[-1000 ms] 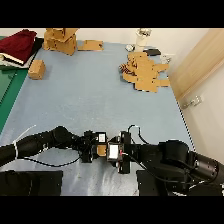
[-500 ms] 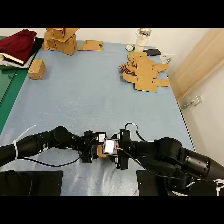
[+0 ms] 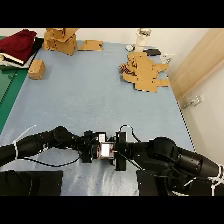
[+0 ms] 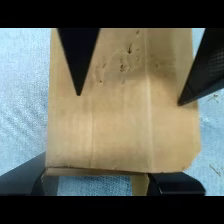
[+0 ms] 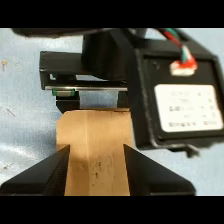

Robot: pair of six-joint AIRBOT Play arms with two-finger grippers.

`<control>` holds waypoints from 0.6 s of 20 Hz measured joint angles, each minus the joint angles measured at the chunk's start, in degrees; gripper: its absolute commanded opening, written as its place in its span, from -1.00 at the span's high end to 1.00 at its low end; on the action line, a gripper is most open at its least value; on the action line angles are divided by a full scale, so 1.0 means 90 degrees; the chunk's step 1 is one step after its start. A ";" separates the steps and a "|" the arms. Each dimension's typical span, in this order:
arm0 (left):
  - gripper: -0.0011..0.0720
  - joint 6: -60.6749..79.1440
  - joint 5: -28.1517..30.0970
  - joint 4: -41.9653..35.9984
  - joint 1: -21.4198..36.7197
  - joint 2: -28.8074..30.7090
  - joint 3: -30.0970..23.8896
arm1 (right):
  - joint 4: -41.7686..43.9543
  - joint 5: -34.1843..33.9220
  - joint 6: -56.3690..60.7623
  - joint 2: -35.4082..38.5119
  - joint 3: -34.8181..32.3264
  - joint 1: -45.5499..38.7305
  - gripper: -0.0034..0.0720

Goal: Fold the box.

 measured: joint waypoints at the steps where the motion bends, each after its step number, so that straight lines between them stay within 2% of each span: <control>1: -0.27 0.0000 0.0000 0.0000 0.0000 0.0000 0.0000 | 0.0012 0.0005 -0.0024 -0.0039 0.0002 0.0000 -0.44; 10: -0.27 0.0000 0.0002 -0.0002 0.0000 0.0000 0.0000 | -0.0248 0.0177 -0.0158 -0.0328 0.0002 0.0287 -0.42; 11: -0.27 0.0000 0.0005 -0.0002 0.0000 0.0000 0.0000 | -0.0367 0.0199 -0.0143 -0.0347 0.0002 0.0306 -0.25; 12: -0.27 -0.0002 0.0005 0.0000 0.0000 0.0000 0.0000 | -0.0442 0.0223 -0.0114 -0.0357 0.0002 0.0316 -0.24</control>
